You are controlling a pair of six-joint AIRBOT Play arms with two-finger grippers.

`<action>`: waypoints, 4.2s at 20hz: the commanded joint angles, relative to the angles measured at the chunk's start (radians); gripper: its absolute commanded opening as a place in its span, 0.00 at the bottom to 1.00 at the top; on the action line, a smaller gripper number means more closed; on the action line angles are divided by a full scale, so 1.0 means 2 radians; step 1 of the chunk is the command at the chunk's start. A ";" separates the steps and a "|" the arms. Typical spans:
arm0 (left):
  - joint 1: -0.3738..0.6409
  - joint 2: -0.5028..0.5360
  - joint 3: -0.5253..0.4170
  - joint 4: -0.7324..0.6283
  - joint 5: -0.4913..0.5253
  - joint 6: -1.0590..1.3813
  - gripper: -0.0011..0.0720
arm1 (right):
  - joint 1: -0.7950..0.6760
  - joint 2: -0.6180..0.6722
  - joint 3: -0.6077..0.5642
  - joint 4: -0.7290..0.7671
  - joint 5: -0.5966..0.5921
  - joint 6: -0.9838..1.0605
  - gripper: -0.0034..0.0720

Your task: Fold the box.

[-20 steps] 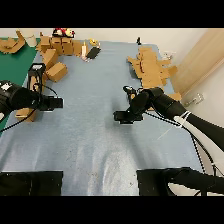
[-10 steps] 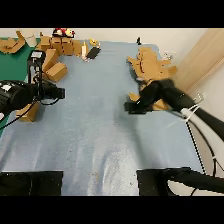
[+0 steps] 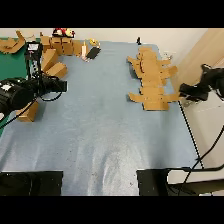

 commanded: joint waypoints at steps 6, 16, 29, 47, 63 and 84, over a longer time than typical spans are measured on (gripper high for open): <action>0.000 0.000 0.000 -0.034 0.009 0.000 0.03 | -0.074 -0.145 0.096 0.149 0.007 -0.125 0.60; 0.000 0.000 0.000 -0.058 0.008 -0.001 0.03 | -0.074 -0.163 0.099 0.196 -0.003 -0.191 0.59; 0.000 0.000 0.000 -0.138 -0.020 0.000 0.03 | 0.009 -0.128 0.098 0.212 -0.149 -0.197 0.05; 0.000 0.000 0.000 -0.212 -0.198 0.073 0.03 | 0.156 0.138 -0.332 0.209 -0.032 -0.135 0.45; 0.015 0.000 0.000 -0.281 -0.233 0.132 0.37 | 0.228 0.082 -0.290 0.241 -0.023 -0.176 0.16; 0.260 -0.112 -0.100 -0.470 -0.340 0.411 0.37 | 0.632 0.236 -0.408 0.138 0.226 0.070 0.04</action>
